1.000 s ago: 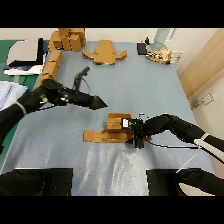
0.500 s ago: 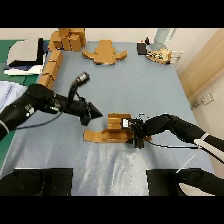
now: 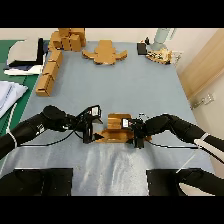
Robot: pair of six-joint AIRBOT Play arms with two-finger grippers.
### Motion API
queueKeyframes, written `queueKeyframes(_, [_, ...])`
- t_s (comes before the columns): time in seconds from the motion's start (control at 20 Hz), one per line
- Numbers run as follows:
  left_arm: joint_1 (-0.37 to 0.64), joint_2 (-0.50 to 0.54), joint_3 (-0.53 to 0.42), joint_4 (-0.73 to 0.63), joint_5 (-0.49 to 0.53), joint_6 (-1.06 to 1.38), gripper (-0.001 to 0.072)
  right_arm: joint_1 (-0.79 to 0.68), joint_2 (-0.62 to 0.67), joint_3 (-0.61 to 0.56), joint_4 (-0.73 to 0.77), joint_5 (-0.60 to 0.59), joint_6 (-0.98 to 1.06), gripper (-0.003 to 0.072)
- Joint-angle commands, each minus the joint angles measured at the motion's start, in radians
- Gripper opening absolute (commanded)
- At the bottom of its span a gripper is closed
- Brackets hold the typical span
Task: Fold the box.
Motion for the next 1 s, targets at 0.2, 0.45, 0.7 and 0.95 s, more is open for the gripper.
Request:
queueKeyframes(0.2, [-0.010,-0.021,-0.016,0.088,-0.020,0.038,0.0693,0.000,0.000,0.000,0.000,0.000,0.000,0.0499])
queueKeyframes(0.45, [-0.025,-0.089,-0.014,0.053,-0.008,0.048,0.0692,0.000,0.000,0.000,0.000,0.000,0.000,0.0499])
queueKeyframes(0.7, [-0.091,-0.104,-0.014,-0.026,0.112,0.050,0.0400,0.000,0.000,0.000,0.000,0.000,0.000,0.0499])
queueKeyframes(0.95, [-0.111,-0.139,-0.014,-0.025,0.152,0.054,0.0166,0.000,0.000,0.000,0.000,0.000,0.001,0.0499])
